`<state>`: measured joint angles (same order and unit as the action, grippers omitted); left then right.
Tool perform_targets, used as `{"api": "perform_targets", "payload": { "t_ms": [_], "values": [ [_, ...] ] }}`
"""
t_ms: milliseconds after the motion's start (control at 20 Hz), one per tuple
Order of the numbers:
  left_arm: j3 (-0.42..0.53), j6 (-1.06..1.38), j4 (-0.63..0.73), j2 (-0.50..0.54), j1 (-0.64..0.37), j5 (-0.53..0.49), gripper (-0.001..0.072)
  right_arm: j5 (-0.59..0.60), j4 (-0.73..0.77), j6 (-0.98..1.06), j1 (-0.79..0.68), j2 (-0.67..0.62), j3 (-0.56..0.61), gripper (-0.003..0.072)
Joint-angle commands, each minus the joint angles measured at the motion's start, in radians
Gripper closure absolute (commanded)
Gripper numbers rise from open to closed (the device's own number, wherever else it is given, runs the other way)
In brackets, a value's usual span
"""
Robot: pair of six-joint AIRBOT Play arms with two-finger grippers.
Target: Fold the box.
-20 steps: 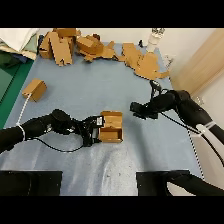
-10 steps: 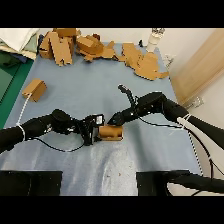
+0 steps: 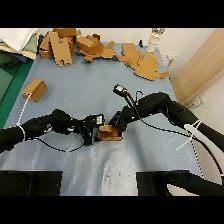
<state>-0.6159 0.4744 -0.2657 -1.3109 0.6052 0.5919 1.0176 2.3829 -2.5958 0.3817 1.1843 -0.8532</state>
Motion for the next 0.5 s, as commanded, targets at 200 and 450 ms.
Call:
{"api": "perform_targets", "payload": {
  "t_ms": [200,450],
  "values": [
    [0.000,0.000,0.000,0.000,0.000,0.000,0.0298,-0.161,-0.196,-0.187,0.149,-0.010,0.015,0.0683],
    [0.000,0.000,0.000,0.000,0.000,0.002,0.0298,-0.172,-0.242,-0.240,0.146,-0.082,0.114,0.0684]
  ]
}}
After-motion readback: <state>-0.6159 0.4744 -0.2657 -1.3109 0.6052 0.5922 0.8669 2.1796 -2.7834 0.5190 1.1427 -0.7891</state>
